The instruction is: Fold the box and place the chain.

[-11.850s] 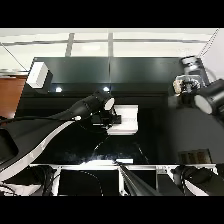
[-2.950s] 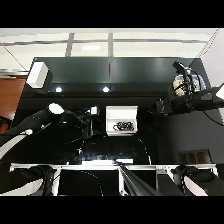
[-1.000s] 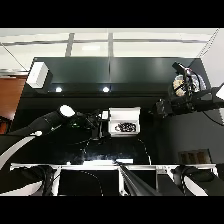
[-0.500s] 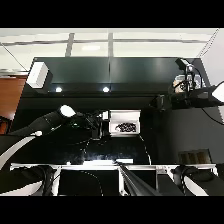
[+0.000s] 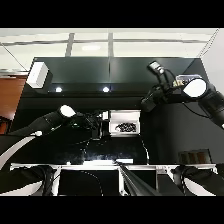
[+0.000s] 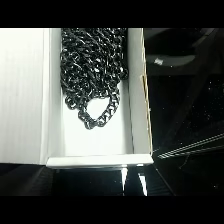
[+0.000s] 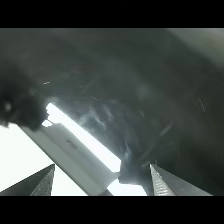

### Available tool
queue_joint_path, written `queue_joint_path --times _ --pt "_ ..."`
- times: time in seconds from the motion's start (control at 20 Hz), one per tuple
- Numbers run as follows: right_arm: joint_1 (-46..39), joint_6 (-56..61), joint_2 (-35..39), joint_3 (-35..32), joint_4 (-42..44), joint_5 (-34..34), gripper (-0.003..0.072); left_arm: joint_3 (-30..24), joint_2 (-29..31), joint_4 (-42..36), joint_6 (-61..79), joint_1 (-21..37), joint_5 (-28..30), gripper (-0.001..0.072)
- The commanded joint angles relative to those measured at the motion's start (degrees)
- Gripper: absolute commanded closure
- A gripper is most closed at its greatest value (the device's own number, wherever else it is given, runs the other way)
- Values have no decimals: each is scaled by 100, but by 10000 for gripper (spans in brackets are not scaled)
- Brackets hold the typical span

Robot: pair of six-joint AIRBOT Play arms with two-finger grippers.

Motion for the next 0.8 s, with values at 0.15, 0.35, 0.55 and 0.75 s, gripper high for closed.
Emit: queue_joint_path --times 0.15,0.35,0.55,0.75 --pt "181 -2872 116 4 155 776 -27 4 -2 0 2 -2 0 312" --pt "195 -2485 452 -11 -136 1202 -26 4 -2 2 0 -2 0 312" --pt "195 -2437 455 -481 -7 1102 -27 4 -2 0 2 -2 0 312" --pt "214 -2662 452 -793 267 931 -26 4 -2 0 0 -2 0 312"
